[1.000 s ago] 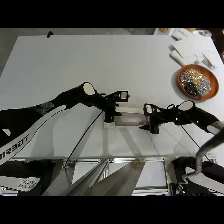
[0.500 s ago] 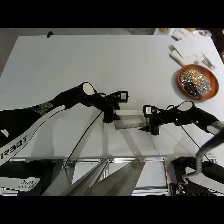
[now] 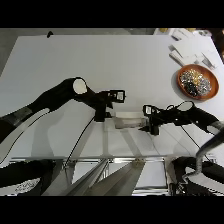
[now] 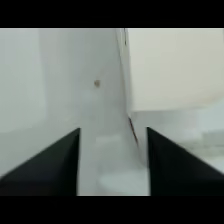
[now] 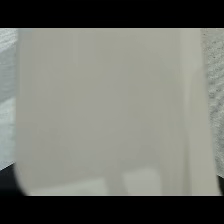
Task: Fold the box and place the chain.
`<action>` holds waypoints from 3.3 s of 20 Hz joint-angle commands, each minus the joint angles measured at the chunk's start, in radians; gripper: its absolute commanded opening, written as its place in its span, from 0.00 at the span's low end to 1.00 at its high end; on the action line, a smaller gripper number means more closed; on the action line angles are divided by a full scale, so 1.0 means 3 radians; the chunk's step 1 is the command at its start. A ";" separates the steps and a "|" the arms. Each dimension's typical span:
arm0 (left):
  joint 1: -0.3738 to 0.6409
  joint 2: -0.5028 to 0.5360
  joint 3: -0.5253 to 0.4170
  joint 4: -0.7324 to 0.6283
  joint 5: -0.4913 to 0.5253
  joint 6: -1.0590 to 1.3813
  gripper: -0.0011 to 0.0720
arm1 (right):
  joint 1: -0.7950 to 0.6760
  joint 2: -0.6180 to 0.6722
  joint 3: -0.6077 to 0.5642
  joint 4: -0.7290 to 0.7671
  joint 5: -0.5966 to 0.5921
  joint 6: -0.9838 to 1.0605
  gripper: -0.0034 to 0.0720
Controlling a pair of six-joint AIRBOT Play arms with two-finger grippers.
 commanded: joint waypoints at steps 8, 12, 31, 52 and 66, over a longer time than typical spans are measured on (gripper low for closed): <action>-0.0628 0.0621 0.0003 0.0378 -0.0429 -0.0678 0.02 | -0.0001 0.0000 0.0003 -0.0006 0.0008 -0.0005 0.57; -0.0963 0.0470 0.0003 0.0154 0.0664 -0.0734 0.02 | -0.0001 0.0000 0.0003 -0.0006 0.0008 -0.0005 0.57; -0.0446 -0.0058 0.0003 -0.0017 0.1550 -0.1424 0.02 | -0.0001 0.0000 0.0003 -0.0006 0.0008 -0.0005 0.57; -0.0090 0.0383 -0.0966 0.0042 0.0792 -0.0158 0.28 | -0.0003 0.0000 0.0003 -0.0006 0.0009 -0.0005 0.57; -0.0327 0.0191 -0.0966 -0.0348 0.1127 0.1172 0.41 | -0.0001 0.0000 0.0003 -0.0006 0.0008 -0.0005 0.57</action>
